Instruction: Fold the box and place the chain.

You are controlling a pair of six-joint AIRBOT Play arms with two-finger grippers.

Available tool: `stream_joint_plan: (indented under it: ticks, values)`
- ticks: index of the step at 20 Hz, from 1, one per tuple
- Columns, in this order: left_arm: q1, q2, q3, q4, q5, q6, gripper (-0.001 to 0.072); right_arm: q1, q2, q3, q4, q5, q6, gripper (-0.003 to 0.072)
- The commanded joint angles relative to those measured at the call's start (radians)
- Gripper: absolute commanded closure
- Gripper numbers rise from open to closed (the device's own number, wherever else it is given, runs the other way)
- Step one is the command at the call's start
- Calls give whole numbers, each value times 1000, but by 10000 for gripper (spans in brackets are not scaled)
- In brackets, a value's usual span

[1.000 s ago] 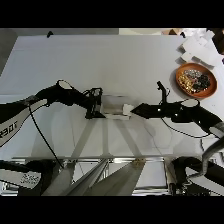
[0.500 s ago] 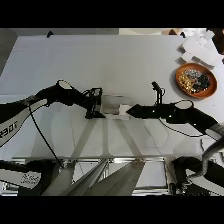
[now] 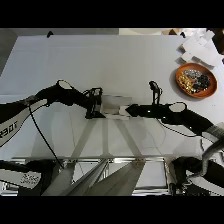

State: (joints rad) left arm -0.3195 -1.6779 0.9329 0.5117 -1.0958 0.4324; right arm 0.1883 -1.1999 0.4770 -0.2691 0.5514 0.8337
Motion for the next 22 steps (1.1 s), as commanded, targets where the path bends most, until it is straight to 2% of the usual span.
stream_joint_plan:
  ticks: [1, 9, 12, 16, 20, 22]
  values:
    - [0, -1, 0, 0, 0, 0, 432, 12, 1, 0, -3, -45, 7, 278]
    - [0, -1, 0, 0, 0, 0, 432, 22, 1, 12, -54, -66, 32, 279]
    - [0, -1, 0, 0, 0, 0, 432, 60, 1, 34, -199, -82, 124, 279]
    - [0, -1, 0, 0, 0, 0, 432, 98, 2, 51, -527, -83, 422, 280]
    - [0, -1, 0, 0, 0, 0, 432, 140, 20, 51, -644, -149, 595, 289]
    - [0, -1, 0, 0, 0, 0, 432, 153, 23, 53, -701, -139, 686, 311]
